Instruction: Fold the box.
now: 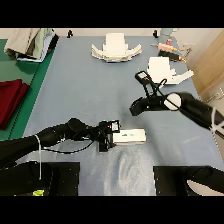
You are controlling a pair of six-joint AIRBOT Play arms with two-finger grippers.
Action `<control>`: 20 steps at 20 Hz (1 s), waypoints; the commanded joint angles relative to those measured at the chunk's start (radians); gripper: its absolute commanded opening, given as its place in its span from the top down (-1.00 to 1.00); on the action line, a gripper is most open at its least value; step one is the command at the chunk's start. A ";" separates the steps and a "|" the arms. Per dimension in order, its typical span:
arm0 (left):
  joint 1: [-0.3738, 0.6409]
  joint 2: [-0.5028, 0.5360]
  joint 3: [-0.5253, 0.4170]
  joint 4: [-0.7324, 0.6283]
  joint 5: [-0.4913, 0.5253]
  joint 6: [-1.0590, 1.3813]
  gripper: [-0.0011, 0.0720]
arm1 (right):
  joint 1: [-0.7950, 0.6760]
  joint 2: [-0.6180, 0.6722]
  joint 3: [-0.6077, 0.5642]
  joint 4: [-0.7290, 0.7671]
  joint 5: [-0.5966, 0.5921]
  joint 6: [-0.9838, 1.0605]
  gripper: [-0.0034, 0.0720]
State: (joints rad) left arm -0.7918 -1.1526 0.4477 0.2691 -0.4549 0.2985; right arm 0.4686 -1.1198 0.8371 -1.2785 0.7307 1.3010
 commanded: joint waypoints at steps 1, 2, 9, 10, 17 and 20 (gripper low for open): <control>0.001 -0.001 0.000 0.000 0.000 0.000 -0.18 | -0.082 -0.120 0.216 -0.460 0.539 0.517 0.90; 0.001 -0.001 0.000 0.000 0.000 -0.003 -0.18 | -0.095 -0.125 0.229 -0.449 0.577 0.538 0.90; 0.002 0.014 0.007 0.001 0.092 -0.118 -0.18 | -0.097 -0.126 0.232 -0.418 0.575 0.644 0.90; 0.002 0.037 0.008 0.001 0.163 -0.196 -0.18 | -0.097 -0.126 0.232 -0.418 0.576 0.644 0.90; 0.183 0.207 0.026 0.000 0.420 -0.396 -0.19 | -0.097 -0.126 0.232 -0.417 0.575 0.644 0.90; 0.412 0.172 0.090 0.002 0.394 -0.412 -0.18 | -0.097 -0.126 0.232 -0.418 0.575 0.644 0.90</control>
State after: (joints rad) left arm -0.5480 -0.9756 0.4950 0.2687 -0.0795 -0.0727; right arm 0.3717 -1.2453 1.0679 -1.6951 1.3018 1.9411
